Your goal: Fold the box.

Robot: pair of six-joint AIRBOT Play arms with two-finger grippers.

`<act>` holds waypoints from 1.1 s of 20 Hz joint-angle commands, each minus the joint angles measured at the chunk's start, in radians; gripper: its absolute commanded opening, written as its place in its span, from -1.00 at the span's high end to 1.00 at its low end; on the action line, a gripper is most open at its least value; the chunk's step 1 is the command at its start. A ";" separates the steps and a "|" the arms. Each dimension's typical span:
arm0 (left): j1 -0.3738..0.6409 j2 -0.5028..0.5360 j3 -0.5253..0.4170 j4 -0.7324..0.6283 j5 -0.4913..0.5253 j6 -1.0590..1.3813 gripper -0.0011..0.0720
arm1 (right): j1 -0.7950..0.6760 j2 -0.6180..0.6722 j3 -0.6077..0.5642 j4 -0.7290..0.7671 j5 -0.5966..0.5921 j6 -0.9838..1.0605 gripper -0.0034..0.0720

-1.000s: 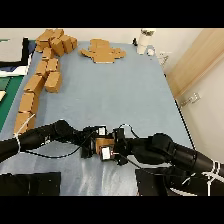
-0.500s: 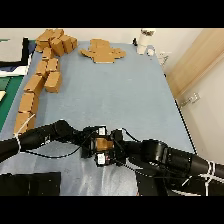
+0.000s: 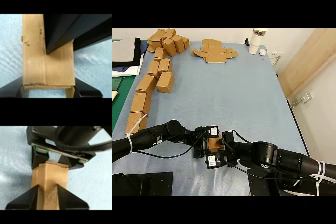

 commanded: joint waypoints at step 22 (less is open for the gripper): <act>0.000 0.000 0.000 0.000 0.000 0.001 -0.32 | 0.008 0.014 0.057 -0.017 -0.055 0.014 -0.05</act>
